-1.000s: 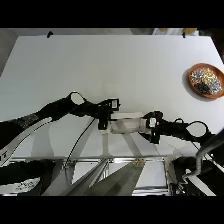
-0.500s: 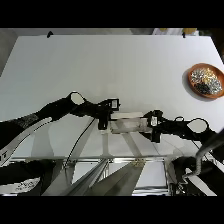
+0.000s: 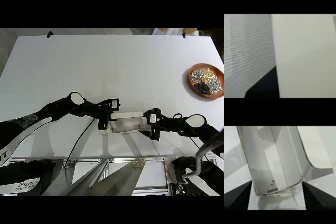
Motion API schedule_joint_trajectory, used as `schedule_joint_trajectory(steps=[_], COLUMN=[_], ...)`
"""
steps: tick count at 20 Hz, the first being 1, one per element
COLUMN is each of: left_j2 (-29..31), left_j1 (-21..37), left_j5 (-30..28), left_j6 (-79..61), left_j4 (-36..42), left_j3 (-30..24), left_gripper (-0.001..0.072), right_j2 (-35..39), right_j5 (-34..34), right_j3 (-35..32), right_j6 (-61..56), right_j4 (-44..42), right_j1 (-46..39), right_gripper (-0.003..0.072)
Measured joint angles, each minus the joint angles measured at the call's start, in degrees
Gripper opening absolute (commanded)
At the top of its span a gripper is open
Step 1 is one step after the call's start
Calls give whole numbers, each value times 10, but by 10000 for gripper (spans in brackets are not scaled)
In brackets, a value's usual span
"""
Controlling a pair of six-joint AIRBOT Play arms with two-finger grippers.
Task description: Fold the box and place the chain.
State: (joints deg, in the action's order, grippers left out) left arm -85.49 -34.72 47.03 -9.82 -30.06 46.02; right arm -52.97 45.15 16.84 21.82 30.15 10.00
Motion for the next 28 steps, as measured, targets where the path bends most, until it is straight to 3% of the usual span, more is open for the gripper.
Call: schedule_joint_trajectory(steps=[13,28], left_j2=[0,0], left_j1=[0,0], left_j5=[0,2], left_j6=[0,-1], left_j4=[0,-1], left_j3=[0,0], left_gripper=[10,10], right_j2=[-88,-104], right_j5=[58,81], right_j3=[26,21], right_j6=[100,114], right_j4=[-23,-14], right_j1=[-32,-16], right_gripper=[693,650])
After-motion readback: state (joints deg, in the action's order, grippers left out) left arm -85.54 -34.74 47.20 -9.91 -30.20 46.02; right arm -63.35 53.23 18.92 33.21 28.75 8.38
